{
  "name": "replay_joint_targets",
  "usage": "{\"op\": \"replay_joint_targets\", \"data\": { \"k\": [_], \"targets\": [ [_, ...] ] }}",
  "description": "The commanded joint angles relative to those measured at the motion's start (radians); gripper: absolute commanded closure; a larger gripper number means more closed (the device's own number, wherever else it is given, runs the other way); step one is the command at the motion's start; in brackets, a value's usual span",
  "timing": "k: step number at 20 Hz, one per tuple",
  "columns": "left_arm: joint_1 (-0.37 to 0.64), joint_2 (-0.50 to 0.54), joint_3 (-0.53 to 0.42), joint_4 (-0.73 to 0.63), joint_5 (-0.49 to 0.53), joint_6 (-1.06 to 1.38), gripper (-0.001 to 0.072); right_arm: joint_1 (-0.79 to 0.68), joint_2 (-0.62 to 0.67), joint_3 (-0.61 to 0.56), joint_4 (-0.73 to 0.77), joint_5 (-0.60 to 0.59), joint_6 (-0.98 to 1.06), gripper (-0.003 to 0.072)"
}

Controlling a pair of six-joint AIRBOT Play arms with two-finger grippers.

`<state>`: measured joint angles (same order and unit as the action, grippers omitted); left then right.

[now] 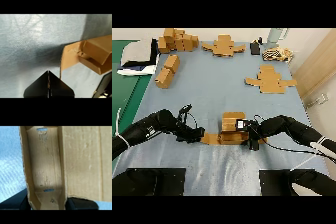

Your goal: Fold the box.

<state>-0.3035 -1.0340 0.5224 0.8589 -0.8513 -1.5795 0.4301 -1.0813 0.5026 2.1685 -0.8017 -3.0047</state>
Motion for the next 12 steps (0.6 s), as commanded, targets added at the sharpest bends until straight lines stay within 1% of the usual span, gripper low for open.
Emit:
{"op": "replay_joint_targets", "data": {
  "k": [1,5,8,12],
  "targets": [
    [-0.003,-0.003,-0.003,-0.087,0.009,0.069,0.0699,0.000,0.000,0.000,0.000,0.000,0.000,0.0244],
    [-0.008,-0.003,-0.025,-0.108,0.038,0.073,0.0699,0.000,0.000,0.000,0.000,0.000,0.000,0.0245],
    [-0.045,-0.006,-0.042,-0.147,0.096,0.099,0.0699,0.000,0.000,0.000,0.000,0.000,0.000,0.0244],
    [-0.094,-0.039,-0.044,-0.157,0.119,0.104,0.0699,0.000,0.000,0.000,0.000,0.000,0.000,0.0244]
  ]
}}
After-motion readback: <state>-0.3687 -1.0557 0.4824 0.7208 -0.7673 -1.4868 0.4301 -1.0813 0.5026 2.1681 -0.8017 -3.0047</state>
